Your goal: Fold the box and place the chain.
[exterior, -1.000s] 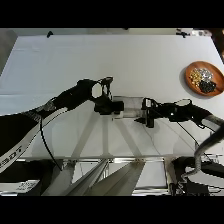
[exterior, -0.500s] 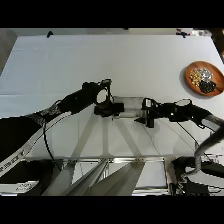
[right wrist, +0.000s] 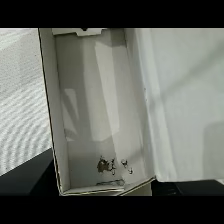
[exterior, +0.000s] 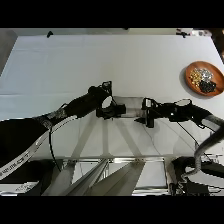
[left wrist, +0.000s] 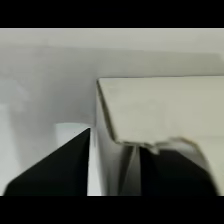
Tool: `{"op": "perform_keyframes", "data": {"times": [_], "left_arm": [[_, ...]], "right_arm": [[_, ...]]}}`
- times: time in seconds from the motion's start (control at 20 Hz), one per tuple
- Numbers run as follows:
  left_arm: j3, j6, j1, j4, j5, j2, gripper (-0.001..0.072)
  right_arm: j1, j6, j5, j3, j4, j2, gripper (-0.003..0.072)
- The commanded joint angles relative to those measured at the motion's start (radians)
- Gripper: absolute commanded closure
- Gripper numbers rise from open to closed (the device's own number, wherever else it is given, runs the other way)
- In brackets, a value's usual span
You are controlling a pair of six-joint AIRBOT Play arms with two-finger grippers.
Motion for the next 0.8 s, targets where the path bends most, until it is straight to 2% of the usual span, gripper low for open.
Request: {"op": "perform_keyframes", "data": {"times": [0.0,0.1,0.2,0.25,0.4,0.45,0.5,0.55,0.75], "left_arm": [[0.001,-0.011,-0.003,0.029,-0.024,-0.012,0.0502],[0.001,-0.011,-0.002,0.042,-0.024,-0.012,0.0533],[0.001,0.0,-0.002,0.042,-0.021,-0.012,0.0658],[0.001,0.011,-0.003,0.041,-0.018,-0.012,0.0686],[0.001,0.012,-0.003,0.042,-0.003,-0.012,0.0695],[0.001,0.012,-0.003,0.041,0.006,-0.012,0.0661],[0.001,0.012,-0.003,0.039,0.019,-0.012,0.0496],[0.001,0.012,-0.003,0.037,0.029,-0.012,0.0414],[0.001,0.012,-0.003,0.038,0.056,-0.012,0.0417]], "right_arm": [[0.0,0.0,0.0,0.0,0.0,0.0,0.0283],[0.0,0.0,0.0,0.0,0.0,0.0,0.0283],[0.0,0.0,0.0,0.0,0.0,0.0,0.0283],[0.0,0.0,0.0,0.0,0.0,0.0,0.0283],[0.0,0.0,0.0,0.0,0.0,0.0,0.0283],[0.0,0.0,0.0,0.0,0.0,0.0,0.0283],[0.0,0.0,0.0,0.0,0.0,0.0,0.0283],[0.0,0.0,0.0,0.0,0.0,0.0,0.0283],[0.0,0.0,0.0,0.0,0.0,0.0,0.0283]]}}
